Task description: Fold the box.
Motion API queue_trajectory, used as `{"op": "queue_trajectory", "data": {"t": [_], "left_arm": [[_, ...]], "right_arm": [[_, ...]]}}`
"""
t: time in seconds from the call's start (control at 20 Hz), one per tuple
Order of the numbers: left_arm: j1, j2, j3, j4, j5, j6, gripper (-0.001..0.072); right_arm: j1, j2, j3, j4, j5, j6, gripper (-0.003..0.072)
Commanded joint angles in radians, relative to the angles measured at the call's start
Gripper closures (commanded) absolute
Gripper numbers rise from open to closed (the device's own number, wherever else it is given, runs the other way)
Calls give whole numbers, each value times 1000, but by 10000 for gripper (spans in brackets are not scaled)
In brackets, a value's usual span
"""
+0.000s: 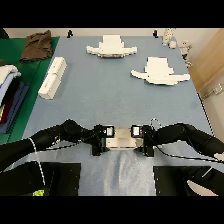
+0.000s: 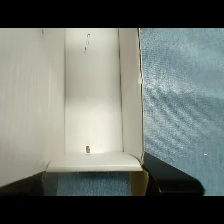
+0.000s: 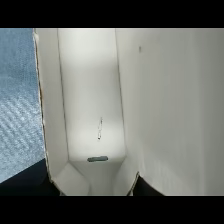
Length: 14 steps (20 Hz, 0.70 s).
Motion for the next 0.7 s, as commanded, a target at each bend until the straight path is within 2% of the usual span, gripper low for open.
{"op": "queue_trajectory", "data": {"t": [0.0, 0.65], "left_arm": [[1, 0, 1, -2, -1, -1, 248], [1, 0, 1, -2, -1, -1, 248]], "right_arm": [[0, 1, 0, 0, 0, 0, 173], [0, 1, 0, 1, 16, 0, 173]]}}
